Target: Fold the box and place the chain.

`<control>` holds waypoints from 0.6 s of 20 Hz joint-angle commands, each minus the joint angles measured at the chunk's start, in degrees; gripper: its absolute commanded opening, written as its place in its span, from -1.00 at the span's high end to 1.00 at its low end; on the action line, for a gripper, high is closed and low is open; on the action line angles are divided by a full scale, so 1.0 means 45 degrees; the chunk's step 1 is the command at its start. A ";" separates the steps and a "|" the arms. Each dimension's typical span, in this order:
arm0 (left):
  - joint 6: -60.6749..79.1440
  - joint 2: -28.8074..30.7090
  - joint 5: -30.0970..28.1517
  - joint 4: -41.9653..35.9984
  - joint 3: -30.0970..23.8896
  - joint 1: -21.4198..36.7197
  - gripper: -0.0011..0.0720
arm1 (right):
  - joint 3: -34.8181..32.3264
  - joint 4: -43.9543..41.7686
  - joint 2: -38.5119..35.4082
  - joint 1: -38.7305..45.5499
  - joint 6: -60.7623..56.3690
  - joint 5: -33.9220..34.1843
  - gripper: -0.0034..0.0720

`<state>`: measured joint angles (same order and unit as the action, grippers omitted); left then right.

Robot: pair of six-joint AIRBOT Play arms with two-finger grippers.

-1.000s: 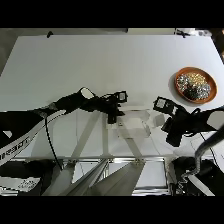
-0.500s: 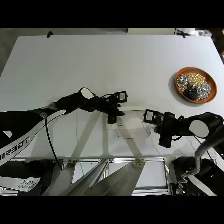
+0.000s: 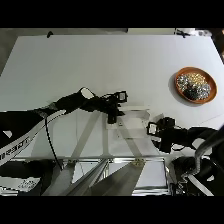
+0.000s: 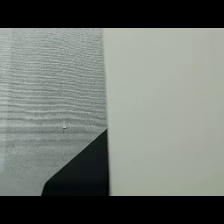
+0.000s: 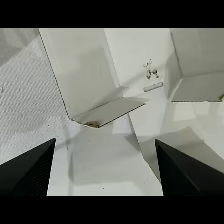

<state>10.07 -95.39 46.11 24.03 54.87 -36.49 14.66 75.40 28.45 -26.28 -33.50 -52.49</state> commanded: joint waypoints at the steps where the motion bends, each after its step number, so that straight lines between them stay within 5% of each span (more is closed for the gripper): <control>1: 0.0000 -0.0005 0.0000 0.0000 -0.0010 -0.0010 0.94 | -0.0719 -0.0568 -0.0316 -0.0019 0.0913 0.0670 -0.98; 5: 0.0005 -0.0005 0.0000 0.0000 -0.0010 -0.0010 0.94 | -0.0719 -0.1909 0.0971 -0.0034 0.1472 0.2652 -0.97; 12: 0.0005 -0.0005 0.0005 0.0000 -0.0010 -0.0010 0.94 | -0.0510 -0.1467 0.2137 -0.1064 0.1549 0.4522 -0.95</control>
<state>10.07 -95.39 46.11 24.01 54.85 -36.49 11.79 68.16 36.95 -29.85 -26.96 -35.88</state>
